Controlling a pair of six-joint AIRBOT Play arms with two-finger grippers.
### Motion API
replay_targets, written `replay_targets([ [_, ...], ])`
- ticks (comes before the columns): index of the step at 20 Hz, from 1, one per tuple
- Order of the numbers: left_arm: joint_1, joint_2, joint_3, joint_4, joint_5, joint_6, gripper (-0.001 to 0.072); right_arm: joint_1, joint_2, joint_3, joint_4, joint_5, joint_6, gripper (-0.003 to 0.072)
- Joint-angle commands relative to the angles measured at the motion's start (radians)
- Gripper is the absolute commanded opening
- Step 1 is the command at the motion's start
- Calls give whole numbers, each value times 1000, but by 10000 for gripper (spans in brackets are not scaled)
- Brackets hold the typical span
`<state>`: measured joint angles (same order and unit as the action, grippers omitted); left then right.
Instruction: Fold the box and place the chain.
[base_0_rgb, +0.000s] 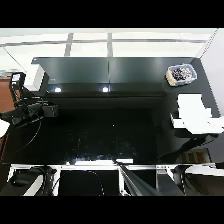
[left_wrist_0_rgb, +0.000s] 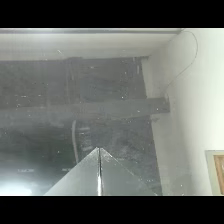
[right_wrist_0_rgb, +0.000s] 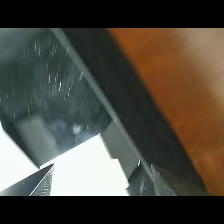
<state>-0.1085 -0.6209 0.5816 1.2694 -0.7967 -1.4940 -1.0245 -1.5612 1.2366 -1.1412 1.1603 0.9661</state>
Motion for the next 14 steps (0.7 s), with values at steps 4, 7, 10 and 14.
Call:
replay_targets([
  [4,-1,0,0,-3,2,0,27,80,-69,95,-61,151,-177,55],
  [7,-1,0,0,-3,3,0,27,122,-19,91,12,206,-189,17],
  [10,-1,0,0,-8,3,-2,27,176,106,-8,154,197,-189,16],
  [14,-2,-2,0,-84,-1,-2,27,314,340,-275,300,79,-113,17],
])
